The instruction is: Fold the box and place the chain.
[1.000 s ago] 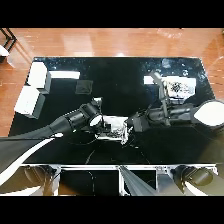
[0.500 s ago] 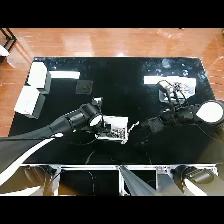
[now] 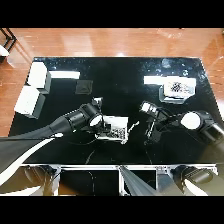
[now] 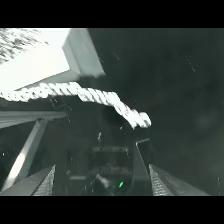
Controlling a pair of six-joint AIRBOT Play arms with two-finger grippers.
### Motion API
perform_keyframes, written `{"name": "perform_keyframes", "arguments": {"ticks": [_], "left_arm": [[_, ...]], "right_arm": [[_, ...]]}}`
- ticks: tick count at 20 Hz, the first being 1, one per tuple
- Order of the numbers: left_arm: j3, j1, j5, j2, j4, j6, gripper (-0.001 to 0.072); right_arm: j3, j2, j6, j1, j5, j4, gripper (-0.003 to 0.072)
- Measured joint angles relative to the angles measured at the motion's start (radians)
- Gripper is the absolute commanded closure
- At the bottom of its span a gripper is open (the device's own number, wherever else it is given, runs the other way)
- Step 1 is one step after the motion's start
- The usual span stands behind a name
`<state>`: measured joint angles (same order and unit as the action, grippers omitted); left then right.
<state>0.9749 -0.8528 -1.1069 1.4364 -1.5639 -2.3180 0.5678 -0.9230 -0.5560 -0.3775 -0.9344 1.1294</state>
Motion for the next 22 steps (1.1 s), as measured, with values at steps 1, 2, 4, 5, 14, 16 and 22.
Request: {"name": "perform_keyframes", "arguments": {"ticks": [1,2,4,5,14,16,22], "left_arm": [[0.0,0.0,0.0,0.0,0.0,0.0,0.0689],[0.0,0.0,0.001,0.0,0.0,0.0,0.0689],[0.0,0.0,0.002,0.0,0.0,0.0,0.0689],[0.0,0.0,0.003,0.0,0.0,0.0,0.0689],[0.0,0.0,0.003,0.0,0.0,0.0,0.0689],[0.0,0.0,0.003,0.0,0.0,0.0,0.0689],[0.0,0.0,0.003,0.0,0.0,0.0,0.0689]], "right_arm": [[-0.003,-0.018,0.044,-0.006,0.021,-0.023,-0.0022],[-0.005,-0.034,0.08,-0.01,0.04,-0.043,-0.0022],[-0.008,-0.066,0.134,-0.016,0.075,-0.084,-0.0014],[-0.008,-0.082,0.157,-0.018,0.09,-0.108,-0.0014],[-0.012,-0.182,0.292,-0.022,0.171,-0.209,0.012],[-0.012,-0.197,0.293,-0.022,0.206,-0.214,0.0121],[-0.013,-0.229,0.248,-0.022,0.259,-0.213,0.0121]]}}
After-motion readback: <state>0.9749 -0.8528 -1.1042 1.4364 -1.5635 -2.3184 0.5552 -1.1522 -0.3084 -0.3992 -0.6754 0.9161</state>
